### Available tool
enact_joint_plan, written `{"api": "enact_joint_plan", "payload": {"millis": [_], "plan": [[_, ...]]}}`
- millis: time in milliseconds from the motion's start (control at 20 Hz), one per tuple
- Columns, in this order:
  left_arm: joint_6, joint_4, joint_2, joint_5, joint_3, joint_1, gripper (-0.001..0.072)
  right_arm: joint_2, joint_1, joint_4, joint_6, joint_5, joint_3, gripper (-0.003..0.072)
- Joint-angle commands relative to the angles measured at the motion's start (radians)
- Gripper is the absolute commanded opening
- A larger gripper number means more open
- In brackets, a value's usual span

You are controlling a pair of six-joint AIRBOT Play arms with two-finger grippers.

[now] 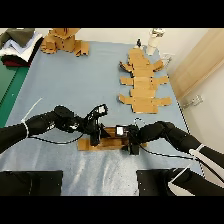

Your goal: Fold the box.

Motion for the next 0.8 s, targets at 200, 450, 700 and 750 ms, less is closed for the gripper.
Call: {"api": "enact_joint_plan", "payload": {"millis": [200,450,700,750], "plan": [[0.000,-0.008,0.000,0.005,0.000,0.000,0.0013,0.000,0.000,0.000,0.000,0.006,0.000,0.0436],[0.001,-0.008,0.000,0.021,0.000,0.001,0.0013,0.000,0.000,0.000,0.000,0.006,0.000,0.0437],[0.001,-0.008,0.000,0.019,0.000,0.000,0.0012,0.000,0.000,0.000,0.000,0.006,0.000,0.0437],[0.000,-0.008,0.000,0.015,0.000,0.000,0.0012,0.000,0.000,0.000,0.000,0.006,0.000,0.0437]]}}
